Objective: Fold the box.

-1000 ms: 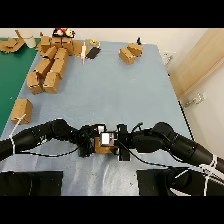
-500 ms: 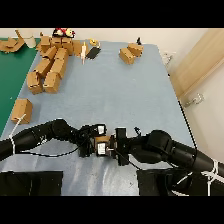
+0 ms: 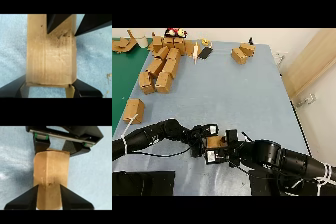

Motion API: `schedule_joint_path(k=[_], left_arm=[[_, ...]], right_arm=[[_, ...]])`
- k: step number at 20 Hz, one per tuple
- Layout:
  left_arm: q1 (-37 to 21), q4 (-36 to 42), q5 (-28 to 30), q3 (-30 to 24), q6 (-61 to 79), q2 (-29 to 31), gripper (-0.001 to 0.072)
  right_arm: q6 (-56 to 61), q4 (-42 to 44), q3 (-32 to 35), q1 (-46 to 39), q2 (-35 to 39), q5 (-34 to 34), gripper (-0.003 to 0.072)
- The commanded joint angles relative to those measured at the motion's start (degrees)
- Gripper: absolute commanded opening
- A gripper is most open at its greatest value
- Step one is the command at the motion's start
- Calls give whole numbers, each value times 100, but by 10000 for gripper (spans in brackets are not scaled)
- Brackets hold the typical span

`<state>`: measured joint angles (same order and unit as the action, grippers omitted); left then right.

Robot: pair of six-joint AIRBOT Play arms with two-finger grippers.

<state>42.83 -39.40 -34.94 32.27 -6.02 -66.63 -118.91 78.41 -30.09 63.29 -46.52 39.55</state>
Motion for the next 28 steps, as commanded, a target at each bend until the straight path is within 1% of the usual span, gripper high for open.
schedule_joint_path(k=[1, 2, 3, 4, 5, 11, 14, 15, 19, 26, 27, 28], left_arm=[[-4, 0, 2, 4, 0, 2, 524], [-4, 0, 2, 4, 0, 2, 523], [-4, 0, 2, 4, 0, 2, 524], [-4, 0, 2, 4, 0, 2, 524], [-4, 0, 2, 4, 2, 2, 524], [-4, 0, 0, 4, 0, 2, 523], [-4, 0, 0, 4, 0, 2, 523], [-4, 0, 0, 4, 0, 2, 523], [-4, 0, 0, 4, 2, 2, 523], [-4, -2, 0, 4, 0, 2, 523], [-4, 0, 0, 4, 0, 2, 523], [-4, 0, 2, 4, 0, 2, 523]], right_arm=[[258, -345, 4, 125, 59, 15, 379], [282, -343, 4, 125, 66, 31, 320], [365, -345, 4, 125, 66, 31, 320], [400, -345, 4, 125, 66, 35, 294], [411, -339, 4, 125, 83, 42, 216], [610, -411, 4, 289, 348, 63, 210], [643, -538, 2, 289, 380, 98, 191], [647, -605, 2, 289, 380, 98, 155], [1001, -1145, 2, 286, 380, 94, 154], [1156, -1150, 4, 289, 361, 11, 150], [1156, -1108, 4, 289, 361, 17, 85], [1156, -1054, 4, 286, 361, 11, 49]])
